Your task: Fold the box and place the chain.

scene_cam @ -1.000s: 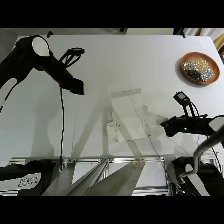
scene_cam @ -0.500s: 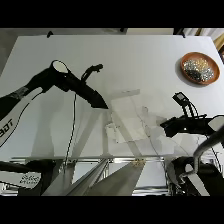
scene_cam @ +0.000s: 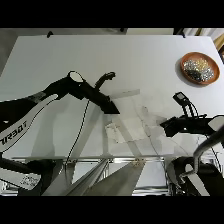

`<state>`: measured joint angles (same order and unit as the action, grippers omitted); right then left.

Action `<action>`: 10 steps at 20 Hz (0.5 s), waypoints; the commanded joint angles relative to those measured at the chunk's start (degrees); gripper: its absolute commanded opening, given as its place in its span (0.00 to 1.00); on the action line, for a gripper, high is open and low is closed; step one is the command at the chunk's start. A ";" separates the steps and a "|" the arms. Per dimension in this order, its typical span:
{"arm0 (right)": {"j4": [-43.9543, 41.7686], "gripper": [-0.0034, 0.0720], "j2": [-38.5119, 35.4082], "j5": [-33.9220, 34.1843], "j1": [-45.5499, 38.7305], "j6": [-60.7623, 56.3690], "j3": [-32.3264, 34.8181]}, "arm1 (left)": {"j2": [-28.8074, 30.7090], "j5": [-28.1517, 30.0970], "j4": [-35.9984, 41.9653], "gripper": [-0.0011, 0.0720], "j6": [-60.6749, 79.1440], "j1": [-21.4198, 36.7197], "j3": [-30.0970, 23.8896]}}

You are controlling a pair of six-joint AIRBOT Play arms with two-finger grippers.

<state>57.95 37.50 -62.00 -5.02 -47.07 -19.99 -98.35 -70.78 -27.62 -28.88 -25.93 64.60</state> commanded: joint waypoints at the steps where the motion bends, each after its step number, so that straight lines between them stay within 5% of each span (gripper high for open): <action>1: -0.85 0.06 0.02 0.15 0.07 -0.04 0.00 | -0.31 1.11 1.11 0.80 0.90 -0.72 -1.90; 5: -1.01 0.06 0.02 0.07 0.07 -0.04 0.00 | -0.50 2.62 3.91 0.76 3.85 -2.49 -2.16; 10: -0.83 0.06 0.02 0.00 0.07 -0.04 0.00 | -0.42 2.16 -5.01 0.21 2.67 -2.86 -2.16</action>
<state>57.10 37.50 -61.95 -5.02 -47.09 -19.99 -98.80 -68.58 -28.34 -25.87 -28.69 62.52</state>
